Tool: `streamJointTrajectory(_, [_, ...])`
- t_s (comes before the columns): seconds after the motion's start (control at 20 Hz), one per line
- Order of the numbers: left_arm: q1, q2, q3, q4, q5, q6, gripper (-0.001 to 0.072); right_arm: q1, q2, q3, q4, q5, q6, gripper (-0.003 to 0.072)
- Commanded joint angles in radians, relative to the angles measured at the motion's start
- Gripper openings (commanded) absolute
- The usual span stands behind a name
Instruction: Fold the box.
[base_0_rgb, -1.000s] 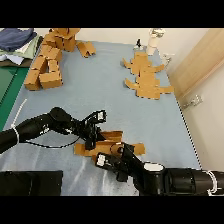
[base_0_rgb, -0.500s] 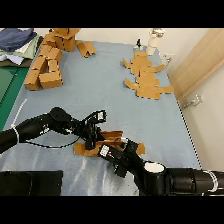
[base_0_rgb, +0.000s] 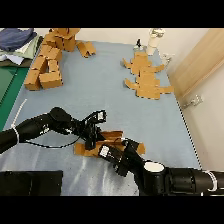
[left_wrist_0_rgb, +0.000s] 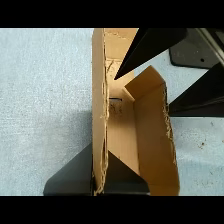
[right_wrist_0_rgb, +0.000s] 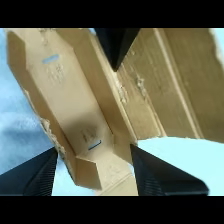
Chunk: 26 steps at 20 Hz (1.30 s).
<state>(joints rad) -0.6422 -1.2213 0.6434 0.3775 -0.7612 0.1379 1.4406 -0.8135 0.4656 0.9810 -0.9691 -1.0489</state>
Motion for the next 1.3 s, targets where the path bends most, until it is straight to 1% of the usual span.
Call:
streamJointTrajectory(0.0, [0.0,0.0,0.0,0.0,0.0,0.0,0.0014,-0.029,0.005,-0.005,0.124,0.003,-0.198,0.072])
streamJointTrajectory(0.15, [0.0,0.0,0.0,0.0,0.0,0.0,0.0014,-0.067,0.01,-0.007,0.132,0.006,-0.199,0.072])
streamJointTrajectory(0.35, [0.0,0.0,0.0,0.0,0.0,0.0,0.0014,-0.094,0.011,-0.025,0.072,0.016,-0.201,0.072])
streamJointTrajectory(0.45, [0.0,0.0,0.0,0.0,0.0,0.0,0.0014,-0.094,0.022,-0.047,0.043,0.042,-0.201,0.072])
streamJointTrajectory(0.6, [0.0,0.0,0.0,0.0,0.0,0.0,0.0014,-0.094,0.108,-0.102,0.005,0.106,-0.201,0.072])
streamJointTrajectory(0.75, [0.0,0.0,0.0,0.0,0.0,0.0,0.0014,-0.099,0.205,-0.164,-0.008,0.124,-0.22,0.072])
streamJointTrajectory(0.9, [0.0,0.0,0.0,0.0,0.0,0.0,0.0014,-0.144,0.241,-0.195,-0.005,0.174,-0.259,0.072])
streamJointTrajectory(1.05, [0.0,0.0,0.0,0.0,0.0,0.0,0.0015,-0.22,0.241,-0.195,0.06,0.237,-0.37,0.072])
streamJointTrajectory(1.2, [0.0,0.0,0.0,0.0,0.0,0.0,0.0014,-0.251,0.248,-0.186,0.201,0.237,-0.491,0.072])
streamJointTrajectory(1.25, [0.0,0.0,0.0,0.0,0.0,0.0,0.0015,-0.251,0.249,-0.187,0.228,0.239,-0.52,0.072])
